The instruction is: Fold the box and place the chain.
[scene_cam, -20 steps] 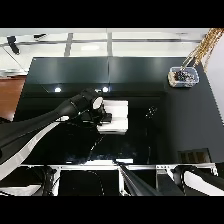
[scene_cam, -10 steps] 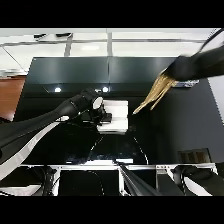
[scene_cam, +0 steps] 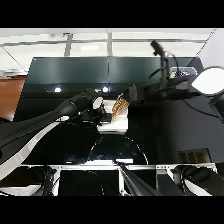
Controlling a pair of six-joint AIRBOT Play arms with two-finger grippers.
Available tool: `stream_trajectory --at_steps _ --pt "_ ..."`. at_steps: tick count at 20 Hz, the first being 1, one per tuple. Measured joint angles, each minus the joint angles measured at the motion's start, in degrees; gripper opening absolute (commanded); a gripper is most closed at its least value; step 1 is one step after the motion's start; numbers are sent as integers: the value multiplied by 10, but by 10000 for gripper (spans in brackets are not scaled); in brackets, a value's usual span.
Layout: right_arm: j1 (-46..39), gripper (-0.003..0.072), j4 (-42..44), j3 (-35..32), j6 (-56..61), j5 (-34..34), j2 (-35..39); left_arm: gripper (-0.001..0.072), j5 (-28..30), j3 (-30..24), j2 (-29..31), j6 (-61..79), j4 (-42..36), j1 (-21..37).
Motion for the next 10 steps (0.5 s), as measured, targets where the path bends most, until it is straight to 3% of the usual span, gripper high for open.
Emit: stream_trajectory --at_steps 6,8,10 --pt "30 27 1 -47 2 -48 -40 28 1 0 0 0 0 0" --pt "34 251 -7 -52 2 -55 -47 27 1 0 0 0 0 0" --pt "36 254 -13 -54 2 -56 -51 27 2 0 0 0 0 0"
